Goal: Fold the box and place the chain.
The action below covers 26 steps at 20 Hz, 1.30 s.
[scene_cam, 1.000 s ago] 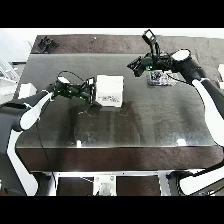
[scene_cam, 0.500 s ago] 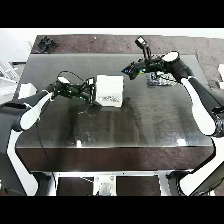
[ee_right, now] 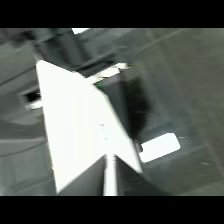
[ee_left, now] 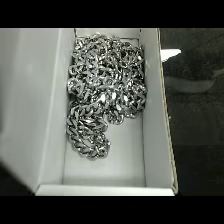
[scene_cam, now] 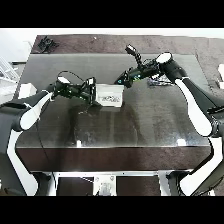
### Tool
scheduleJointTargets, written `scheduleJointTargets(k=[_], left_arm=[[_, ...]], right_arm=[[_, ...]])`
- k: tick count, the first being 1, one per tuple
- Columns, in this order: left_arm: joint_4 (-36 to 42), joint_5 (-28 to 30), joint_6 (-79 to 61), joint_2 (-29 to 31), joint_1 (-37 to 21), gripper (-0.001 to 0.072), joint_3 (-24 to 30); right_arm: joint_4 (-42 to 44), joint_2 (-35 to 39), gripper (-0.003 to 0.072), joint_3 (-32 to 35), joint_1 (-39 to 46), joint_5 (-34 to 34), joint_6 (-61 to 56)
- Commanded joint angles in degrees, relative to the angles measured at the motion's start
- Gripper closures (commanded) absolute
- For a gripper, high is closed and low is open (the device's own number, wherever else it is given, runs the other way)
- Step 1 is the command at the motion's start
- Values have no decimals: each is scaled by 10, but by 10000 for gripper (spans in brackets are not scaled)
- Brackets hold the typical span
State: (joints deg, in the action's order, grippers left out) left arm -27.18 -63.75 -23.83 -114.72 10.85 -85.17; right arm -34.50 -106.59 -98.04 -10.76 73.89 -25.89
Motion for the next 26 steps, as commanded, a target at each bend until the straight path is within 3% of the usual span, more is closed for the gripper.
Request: scheduleJointTargets(k=[1, 3, 8, 9, 18, 24, 26], left_arm=[[0, 0, 0, 0, 0, 171, 0], [0, 0, 0, 0, 0, 171, 0], [0, 0, 0, 0, 0, 171, 0], [0, 0, 0, 0, 0, 171, 0], [0, 0, 0, 0, 0, 172, 0], [0, 1, 0, 0, 0, 171, 0], [0, 0, 0, 0, 0, 171, 0]], right_arm=[[0, 0, 475, 0, -3, 54, -1], [0, -1, 391, 1, -3, 52, 3], [0, -7, 375, 9, -7, 46, 15], [0, -8, 310, 10, -11, 45, 15], [0, 11, 321, 67, -21, 38, 56], [0, 78, 339, 151, -19, -30, 121], [20, 77, 300, 175, -20, -63, 157]])
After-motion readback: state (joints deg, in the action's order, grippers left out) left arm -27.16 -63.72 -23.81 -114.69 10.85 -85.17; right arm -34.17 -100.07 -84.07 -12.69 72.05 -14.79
